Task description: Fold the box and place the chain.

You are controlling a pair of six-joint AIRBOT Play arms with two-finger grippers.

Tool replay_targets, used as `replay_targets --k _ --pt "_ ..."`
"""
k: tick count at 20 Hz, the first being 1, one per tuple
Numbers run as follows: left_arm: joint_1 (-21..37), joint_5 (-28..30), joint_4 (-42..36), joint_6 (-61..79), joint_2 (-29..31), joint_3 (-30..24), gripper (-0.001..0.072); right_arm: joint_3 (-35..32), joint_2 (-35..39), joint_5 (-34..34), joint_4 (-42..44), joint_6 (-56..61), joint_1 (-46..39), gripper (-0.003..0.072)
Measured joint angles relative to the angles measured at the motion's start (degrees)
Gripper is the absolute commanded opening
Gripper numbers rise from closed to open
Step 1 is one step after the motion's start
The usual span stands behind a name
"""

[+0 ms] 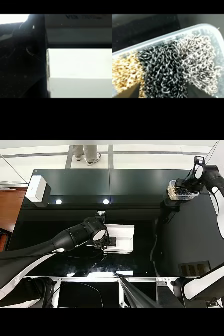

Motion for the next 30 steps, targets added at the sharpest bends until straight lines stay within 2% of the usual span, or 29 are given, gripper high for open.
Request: replay_targets --k 1,4,7,15,23,26,30 --pt "0.0 0.02 0.0 0.02 0.0 0.0 0.0023 0.44 -0.66 0.98 0.0 0.02 -0.07 0.0008" --pt "0.0 0.09 0.0 0.02 0.0 0.0 0.0023 2.12 -1.42 4.61 0.33 -2.16 -0.22 0.0007" --pt "0.0 0.11 0.0 0.0 0.0 0.0 0.0023 3.04 1.46 8.85 1.16 -7.15 -0.22 0.0007" --pt "0.0 0.11 0.0 0.0 0.0 0.0 0.0023 3.56 21.51 15.85 5.27 -14.08 -0.28 0.0008" --pt "0.0 0.2 0.15 0.02 0.0 0.0 0.0023 3.61 45.59 21.42 16.5 -16.35 2.25 0.0008" --pt "0.0 0.17 0.2 0.02 0.0 0.0 0.0023 3.61 51.01 25.97 17.79 -16.52 6.12 0.0008" --pt "0.0 0.2 0.2 0.0 0.0 0.0 0.0023 2.25 53.92 34.03 21.44 -16.57 13.94 0.0008"
